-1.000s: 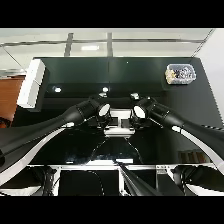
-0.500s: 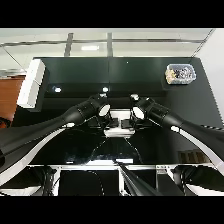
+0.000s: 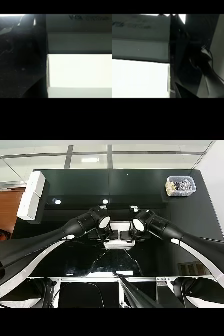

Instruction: Fold the box and place the chain.

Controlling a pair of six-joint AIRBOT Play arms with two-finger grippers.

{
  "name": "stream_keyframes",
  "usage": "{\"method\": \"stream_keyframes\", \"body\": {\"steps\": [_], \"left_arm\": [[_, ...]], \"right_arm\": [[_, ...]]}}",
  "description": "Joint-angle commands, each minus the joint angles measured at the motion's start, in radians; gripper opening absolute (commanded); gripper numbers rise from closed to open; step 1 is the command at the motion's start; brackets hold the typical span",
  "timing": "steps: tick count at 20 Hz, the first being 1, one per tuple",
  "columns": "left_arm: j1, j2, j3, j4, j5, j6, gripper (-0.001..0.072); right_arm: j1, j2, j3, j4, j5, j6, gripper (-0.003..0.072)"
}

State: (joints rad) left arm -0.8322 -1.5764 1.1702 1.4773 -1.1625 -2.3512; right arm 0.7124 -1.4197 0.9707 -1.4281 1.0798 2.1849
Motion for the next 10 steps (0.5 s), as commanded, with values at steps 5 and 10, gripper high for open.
{"method": "stream_keyframes", "body": {"steps": [5, 10], "left_arm": [[0.0, 0.0, 0.001, -0.002, 0.001, -0.002, 0.0026], [0.0, 0.0, 0.001, -0.001, 0.001, -0.002, 0.0026]], "right_arm": [[0.0, 0.081, 0.002, 0.005, 0.05, -0.037, 0.0337], [-0.012, 0.316, 0.003, -0.1, 0.08, -0.074, 0.0336]]}}
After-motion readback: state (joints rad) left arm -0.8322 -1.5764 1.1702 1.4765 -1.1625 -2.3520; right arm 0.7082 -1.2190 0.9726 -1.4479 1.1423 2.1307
